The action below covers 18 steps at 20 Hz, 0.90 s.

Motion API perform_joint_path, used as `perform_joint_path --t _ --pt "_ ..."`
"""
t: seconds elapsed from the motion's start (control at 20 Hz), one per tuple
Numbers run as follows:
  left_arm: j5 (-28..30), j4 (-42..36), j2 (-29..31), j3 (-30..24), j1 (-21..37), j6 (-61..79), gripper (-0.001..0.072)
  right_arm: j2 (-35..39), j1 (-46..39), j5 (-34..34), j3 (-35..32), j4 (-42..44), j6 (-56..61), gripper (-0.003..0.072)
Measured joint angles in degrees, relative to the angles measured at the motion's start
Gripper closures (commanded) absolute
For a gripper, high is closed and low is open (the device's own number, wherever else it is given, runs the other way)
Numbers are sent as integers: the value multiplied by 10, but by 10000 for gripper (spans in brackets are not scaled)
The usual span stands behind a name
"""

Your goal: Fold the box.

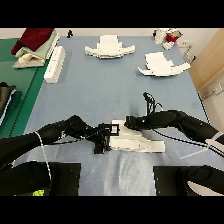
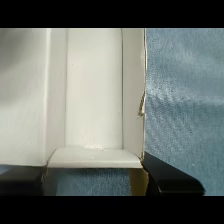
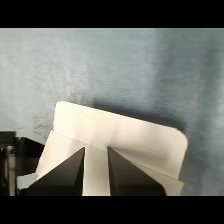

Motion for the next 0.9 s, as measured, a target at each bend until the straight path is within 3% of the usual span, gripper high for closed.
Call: perform_joint_path --t 0.15,0.3,0.35,0.4,0.5,0.55,0.7,0.9 --pt "0 0 0 0 0 0 312 69 0 -26 0 -38 -10 466" --pt "0 0 0 0 0 0 312 149 0 -100 0 -96 -43 453" --pt "0 0 0 0 0 0 312 177 2 -138 0 -110 -73 365" --pt "0 0 0 0 0 0 312 202 4 -180 0 -120 -106 214" --pt "0 0 0 0 0 0 312 240 10 -263 -2 -137 -170 153" --pt "0 0 0 0 0 0 312 253 13 -297 -3 -146 -199 32" --pt "0 0 0 0 0 0 313 275 18 -360 -11 -194 -283 10" --pt "0 0 0 0 0 0 312 265 22 -348 -42 -247 -388 10"
